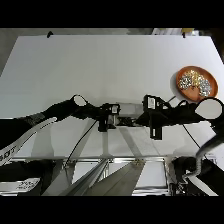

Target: Fold the box and place the chain.

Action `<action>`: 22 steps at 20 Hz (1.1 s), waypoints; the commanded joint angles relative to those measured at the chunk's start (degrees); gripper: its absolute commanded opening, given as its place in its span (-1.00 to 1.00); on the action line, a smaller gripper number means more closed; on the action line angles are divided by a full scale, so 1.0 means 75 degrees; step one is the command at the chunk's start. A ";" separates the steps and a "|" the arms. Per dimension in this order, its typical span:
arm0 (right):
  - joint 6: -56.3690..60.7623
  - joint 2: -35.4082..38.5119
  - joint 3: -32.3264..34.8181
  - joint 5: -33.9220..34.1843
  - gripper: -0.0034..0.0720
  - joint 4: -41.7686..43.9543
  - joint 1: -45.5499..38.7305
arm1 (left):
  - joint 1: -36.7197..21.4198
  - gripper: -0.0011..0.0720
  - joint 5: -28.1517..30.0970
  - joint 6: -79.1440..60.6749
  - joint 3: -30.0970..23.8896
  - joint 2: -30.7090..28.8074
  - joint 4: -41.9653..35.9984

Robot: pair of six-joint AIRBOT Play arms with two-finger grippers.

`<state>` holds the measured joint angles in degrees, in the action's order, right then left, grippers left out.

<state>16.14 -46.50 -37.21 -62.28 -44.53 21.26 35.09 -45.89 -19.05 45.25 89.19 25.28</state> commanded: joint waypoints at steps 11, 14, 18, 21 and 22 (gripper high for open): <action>0.1037 -0.1769 -0.0006 0.1644 -0.22 -0.0892 0.0624 | 0.0003 -0.40 0.0000 0.0000 -0.0003 -0.0006 0.0003; 0.1040 -0.1617 -0.0082 0.1612 -0.09 -0.0944 0.0624 | 0.0003 -0.40 0.0000 0.0000 -0.0003 -0.0006 0.0003; 0.1142 -0.0667 -0.0344 0.1250 -0.27 -0.2122 0.0294 | 0.0003 -0.40 0.0003 0.0000 -0.0003 -0.0006 0.0003; 0.2366 -0.0347 -0.0344 0.0784 -0.34 -0.2669 -0.0959 | 0.0003 -0.40 0.0003 0.0000 -0.0003 -0.0006 0.0003; 0.3022 -0.0376 -0.0344 0.0586 -0.34 -0.2771 -0.1515 | 0.0003 -0.40 0.0003 0.0000 -0.0003 -0.0006 0.0003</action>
<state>29.23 -50.92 -39.51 -54.19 -60.60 17.52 35.09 -45.89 -19.03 45.25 89.19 25.28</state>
